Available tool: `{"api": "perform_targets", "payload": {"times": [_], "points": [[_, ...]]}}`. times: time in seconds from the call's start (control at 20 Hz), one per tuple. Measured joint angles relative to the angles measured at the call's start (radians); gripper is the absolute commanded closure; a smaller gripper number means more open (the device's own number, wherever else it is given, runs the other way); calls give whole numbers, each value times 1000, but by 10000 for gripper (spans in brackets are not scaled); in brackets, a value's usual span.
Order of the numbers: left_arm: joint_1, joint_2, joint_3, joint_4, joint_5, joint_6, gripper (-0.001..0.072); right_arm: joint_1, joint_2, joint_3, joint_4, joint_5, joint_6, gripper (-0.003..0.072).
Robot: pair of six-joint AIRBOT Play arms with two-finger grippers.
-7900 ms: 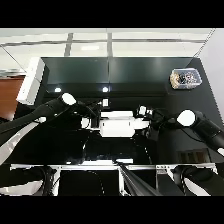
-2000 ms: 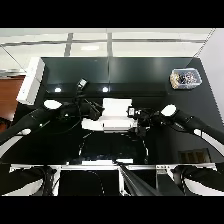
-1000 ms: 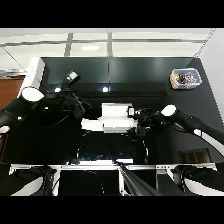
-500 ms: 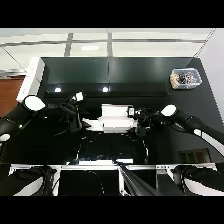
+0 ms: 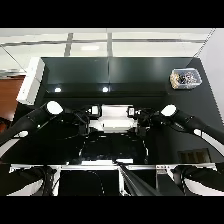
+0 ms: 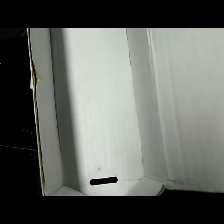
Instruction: Fold the box and place the chain.
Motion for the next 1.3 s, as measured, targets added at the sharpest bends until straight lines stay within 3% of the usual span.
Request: {"api": "perform_targets", "payload": {"times": [0.1,0.15,0.35,0.6,1.15,1.2,1.25,1.3], "points": [[-8,-10,0,-29,1,9,343,0,0,0,0,0,0,191],[-10,-12,0,-37,1,13,427,0,0,0,0,0,0,192],[-13,-18,0,-56,9,27,492,0,0,0,0,0,0,191],[-15,-36,0,-88,7,40,492,0,0,0,0,0,0,191],[-38,-90,0,-291,10,118,492,0,0,0,-1,0,-1,191],[-42,-93,0,-298,17,121,499,0,0,0,-1,0,-1,191],[-46,-96,0,-304,21,124,574,0,0,0,-1,0,-1,191],[-50,-98,0,-307,24,128,576,0,0,0,-1,0,0,191]]}}
